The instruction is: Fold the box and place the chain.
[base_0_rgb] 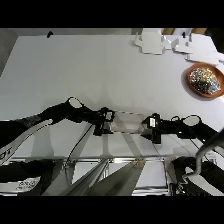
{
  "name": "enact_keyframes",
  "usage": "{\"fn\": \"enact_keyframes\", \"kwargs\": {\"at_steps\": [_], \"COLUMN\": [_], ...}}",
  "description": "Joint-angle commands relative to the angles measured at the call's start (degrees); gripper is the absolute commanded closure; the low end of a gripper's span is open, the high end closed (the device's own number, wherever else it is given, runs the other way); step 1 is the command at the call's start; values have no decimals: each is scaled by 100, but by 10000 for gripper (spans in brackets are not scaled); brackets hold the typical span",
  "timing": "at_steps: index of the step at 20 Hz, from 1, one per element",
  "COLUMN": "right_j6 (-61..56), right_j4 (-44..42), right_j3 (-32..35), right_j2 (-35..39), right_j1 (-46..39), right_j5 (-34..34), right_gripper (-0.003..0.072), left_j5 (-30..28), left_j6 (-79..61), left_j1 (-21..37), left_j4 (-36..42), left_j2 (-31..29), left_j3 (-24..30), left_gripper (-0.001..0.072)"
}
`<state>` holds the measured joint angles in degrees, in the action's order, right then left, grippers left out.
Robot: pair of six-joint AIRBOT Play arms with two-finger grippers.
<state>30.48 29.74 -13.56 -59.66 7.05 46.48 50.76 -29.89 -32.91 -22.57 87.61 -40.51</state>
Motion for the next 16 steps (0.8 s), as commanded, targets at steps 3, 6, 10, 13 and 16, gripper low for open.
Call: {"fn": "enact_keyframes", "kwargs": {"at_steps": [3, 6, 10, 13, 16], "right_j6": [0, 0, 2, 0, -4], "right_j4": [0, -2, 46, 44, 42], "right_j3": [0, 0, 0, 0, 0], "right_j2": [2, 2, 2, 2, 2], "right_j1": [-2, -2, -2, -2, -2], "right_j5": [-42, -33, -201, -214, -212], "right_gripper": [124, 124, 129, 142, 150], "left_j5": [2, 2, 2, 2, 2], "left_j6": [-9, -9, -9, -9, -9], "left_j1": [-2, -4, -4, -4, -4], "left_j4": [-17, -17, -17, -17, -17], "left_j2": [4, 4, 4, 4, 4], "left_j3": [-4, -4, -4, -4, -4], "left_gripper": [500, 500, 500, 500, 500]}}
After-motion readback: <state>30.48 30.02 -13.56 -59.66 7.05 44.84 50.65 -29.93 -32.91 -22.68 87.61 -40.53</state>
